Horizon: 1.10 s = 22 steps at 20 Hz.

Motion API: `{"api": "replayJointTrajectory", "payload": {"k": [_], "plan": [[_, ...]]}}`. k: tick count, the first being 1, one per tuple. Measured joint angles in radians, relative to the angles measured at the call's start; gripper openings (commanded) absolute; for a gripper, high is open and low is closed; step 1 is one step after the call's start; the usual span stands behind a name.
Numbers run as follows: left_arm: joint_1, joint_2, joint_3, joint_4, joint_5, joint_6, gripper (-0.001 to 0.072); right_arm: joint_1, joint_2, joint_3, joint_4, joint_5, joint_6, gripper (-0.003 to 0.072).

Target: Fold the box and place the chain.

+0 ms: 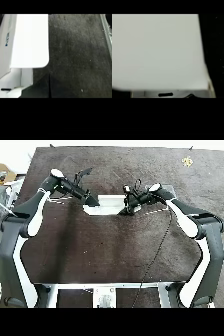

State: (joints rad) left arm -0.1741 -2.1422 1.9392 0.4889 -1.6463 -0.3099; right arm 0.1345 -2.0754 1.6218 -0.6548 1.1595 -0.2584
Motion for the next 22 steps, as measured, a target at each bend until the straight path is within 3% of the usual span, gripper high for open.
{"api": "replayJointTrajectory", "payload": {"k": [22], "plan": [[-0.055, 0.003, -0.01, -0.021, 0.453, -0.044, 0.001, 0.0, 0.0, 0.0, 0.0, 0.0, 0.001, 0.0509]]}}
